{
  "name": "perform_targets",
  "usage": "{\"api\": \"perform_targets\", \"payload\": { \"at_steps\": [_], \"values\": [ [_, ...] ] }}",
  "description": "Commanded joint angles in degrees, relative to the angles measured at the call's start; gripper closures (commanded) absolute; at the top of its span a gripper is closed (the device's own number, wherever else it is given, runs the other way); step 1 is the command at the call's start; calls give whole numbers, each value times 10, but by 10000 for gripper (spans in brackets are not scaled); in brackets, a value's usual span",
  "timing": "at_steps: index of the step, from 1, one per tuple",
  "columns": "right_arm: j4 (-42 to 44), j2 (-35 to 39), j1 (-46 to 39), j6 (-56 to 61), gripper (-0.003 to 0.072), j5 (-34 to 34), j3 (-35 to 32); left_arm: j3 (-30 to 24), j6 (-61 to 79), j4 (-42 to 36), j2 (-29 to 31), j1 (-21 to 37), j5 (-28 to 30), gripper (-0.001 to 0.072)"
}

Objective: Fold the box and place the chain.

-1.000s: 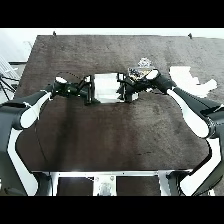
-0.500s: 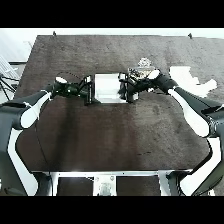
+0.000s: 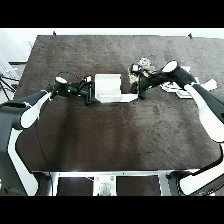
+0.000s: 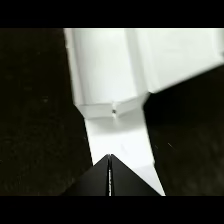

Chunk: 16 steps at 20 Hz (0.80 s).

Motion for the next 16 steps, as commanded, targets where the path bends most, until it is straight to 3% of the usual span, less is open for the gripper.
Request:
{"api": "perform_targets", "payload": {
  "at_steps": [1, 8, 16],
  "values": [
    [5, 34, -43, 117, 673, -25, 0, 0, 1, 1, 0, 0, -1, 242],
    [16, -18, -120, 343, 673, -25, -3, 0, 1, 1, 0, 0, -1, 242],
    [134, -122, -87, 391, 674, 6, -3, 0, 1, 1, 0, 0, -1, 243]
  ]
}}
